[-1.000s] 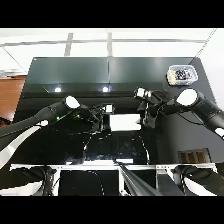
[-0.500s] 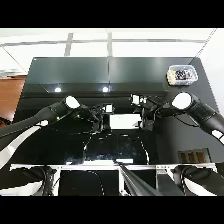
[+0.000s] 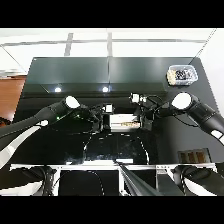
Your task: Fold the box and place the chain.
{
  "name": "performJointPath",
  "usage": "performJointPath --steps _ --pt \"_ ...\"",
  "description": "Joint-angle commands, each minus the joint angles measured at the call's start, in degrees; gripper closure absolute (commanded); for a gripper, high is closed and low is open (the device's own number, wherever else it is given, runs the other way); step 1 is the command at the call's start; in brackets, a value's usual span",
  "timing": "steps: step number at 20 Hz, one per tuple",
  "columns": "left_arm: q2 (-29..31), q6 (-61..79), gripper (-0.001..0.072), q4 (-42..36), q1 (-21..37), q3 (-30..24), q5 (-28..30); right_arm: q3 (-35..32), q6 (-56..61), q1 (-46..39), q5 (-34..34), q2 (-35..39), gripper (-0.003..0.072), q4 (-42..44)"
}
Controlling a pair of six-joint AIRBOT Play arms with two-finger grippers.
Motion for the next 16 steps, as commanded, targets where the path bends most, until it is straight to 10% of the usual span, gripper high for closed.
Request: performJointPath --steps 1,16 --pt "0.0 0.0 0.0332 0.0 0.0 0.1 -0.2 -0.5 0.8 0.0 1.3 -0.1 0.046 0.2" --pt "0.0 0.0 0.0332 0.0 0.0 0.1 -0.2 -1.2 1.4 0.0 2.1 0.0 0.0313 0.2"
